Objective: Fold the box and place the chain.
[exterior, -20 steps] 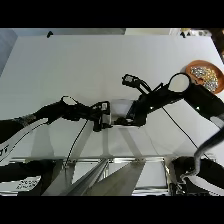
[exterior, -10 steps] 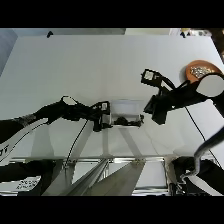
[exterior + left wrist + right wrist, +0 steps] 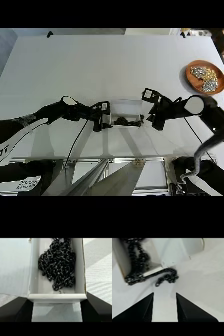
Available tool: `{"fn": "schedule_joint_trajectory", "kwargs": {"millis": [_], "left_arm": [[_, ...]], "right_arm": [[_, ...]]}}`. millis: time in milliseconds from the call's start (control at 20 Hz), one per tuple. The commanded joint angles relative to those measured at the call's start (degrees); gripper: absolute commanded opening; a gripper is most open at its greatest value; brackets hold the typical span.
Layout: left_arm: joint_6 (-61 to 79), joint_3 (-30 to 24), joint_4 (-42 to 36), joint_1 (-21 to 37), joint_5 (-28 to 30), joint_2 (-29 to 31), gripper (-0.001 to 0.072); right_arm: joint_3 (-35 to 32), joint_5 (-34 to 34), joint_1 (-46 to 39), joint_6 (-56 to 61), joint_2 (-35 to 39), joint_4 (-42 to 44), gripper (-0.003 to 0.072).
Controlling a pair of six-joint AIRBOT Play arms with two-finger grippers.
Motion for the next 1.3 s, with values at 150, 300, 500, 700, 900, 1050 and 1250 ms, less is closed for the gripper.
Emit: {"fn": "schedule_joint_trajectory", "kwargs": {"millis": [150, 300, 500, 700, 900, 1050, 1250], "left_arm": [[0.0, 0.0, 0.0, 0.0, 0.0, 0.0, 0.0207], [0.0, 0.0, 0.0, 0.0, 0.0, 0.0, 0.0207], [0.0, 0.0, 0.0, 0.0, 0.0, 0.0, 0.0207], [0.0, 0.0, 0.0, 0.0, 0.0, 0.0, 0.0207], [0.0, 0.0, 0.0, 0.0, 0.0, 0.0, 0.0207], [0.0, 0.0, 0.0, 0.0, 0.0, 0.0, 0.0207], [0.0, 0.0, 0.0, 0.0, 0.0, 0.0, 0.0207]], "right_arm": [[-2.7, -13.7, 0.0, 4.3, -5.8, 0.6, 0.0279], [-2.7, -14.5, 0.0, 4.2, -8.3, 1.4, 0.0272], [-2.7, -14.4, 0.0, 4.3, -8.8, 1.4, 0.0238], [-2.7, -14.2, 2.0, 4.2, -8.8, 1.6, 0.0238], [-2.8, -13.6, 2.7, 4.3, -8.8, 1.2, 0.0238], [-2.8, -13.4, 2.7, 5.0, -10.1, 1.4, 0.0239], [-2.8, -14.1, 2.7, 5.0, -12.1, 1.4, 0.0239]]}}
